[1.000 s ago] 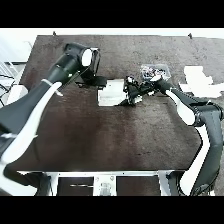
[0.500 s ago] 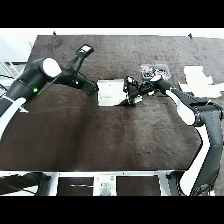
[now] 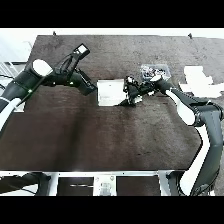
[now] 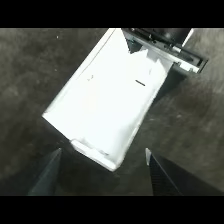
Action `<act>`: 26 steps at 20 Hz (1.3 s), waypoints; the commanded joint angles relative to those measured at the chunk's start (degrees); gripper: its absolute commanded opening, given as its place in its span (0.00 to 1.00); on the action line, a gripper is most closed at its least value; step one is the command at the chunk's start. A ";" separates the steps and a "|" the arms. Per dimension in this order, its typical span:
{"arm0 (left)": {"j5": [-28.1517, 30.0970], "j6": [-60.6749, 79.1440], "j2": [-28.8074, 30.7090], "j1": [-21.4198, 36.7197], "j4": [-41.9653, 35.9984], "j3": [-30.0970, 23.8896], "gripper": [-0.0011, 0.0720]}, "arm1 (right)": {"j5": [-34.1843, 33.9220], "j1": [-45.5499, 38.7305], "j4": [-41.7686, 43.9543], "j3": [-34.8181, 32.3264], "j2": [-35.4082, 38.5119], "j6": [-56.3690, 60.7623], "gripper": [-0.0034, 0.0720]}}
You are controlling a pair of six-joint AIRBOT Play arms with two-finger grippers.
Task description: Fold the box and place the chain.
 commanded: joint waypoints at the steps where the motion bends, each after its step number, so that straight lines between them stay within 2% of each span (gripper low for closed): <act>1: -5.68 23.56 -4.74 5.84 -13.81 -0.20 0.87 | 0.02 0.02 0.02 -0.02 -0.02 0.02 0.83; 3: -8.76 32.65 -9.18 9.03 -17.22 0.81 0.87 | 0.02 0.02 0.02 -0.02 -0.02 0.02 0.83; 5: -11.65 35.21 -14.67 9.44 -16.15 2.89 1.00 | 0.02 0.02 0.02 -0.02 -0.02 0.02 0.83; 9: -16.33 37.73 -25.31 9.44 -15.74 9.55 1.00 | 0.02 0.02 0.02 -0.02 -0.02 0.02 0.83; 11: -17.16 38.88 -28.63 9.44 -15.80 12.07 1.00 | 0.02 0.02 0.02 -0.02 -0.02 0.02 0.83; 21: -14.51 48.68 -30.93 7.65 -17.57 12.81 1.00 | 0.02 0.02 0.02 -0.02 -0.02 0.02 0.83; 26: -15.80 47.54 -32.63 7.54 -19.50 12.76 1.00 | 0.02 0.02 0.02 -0.02 -0.02 0.02 0.83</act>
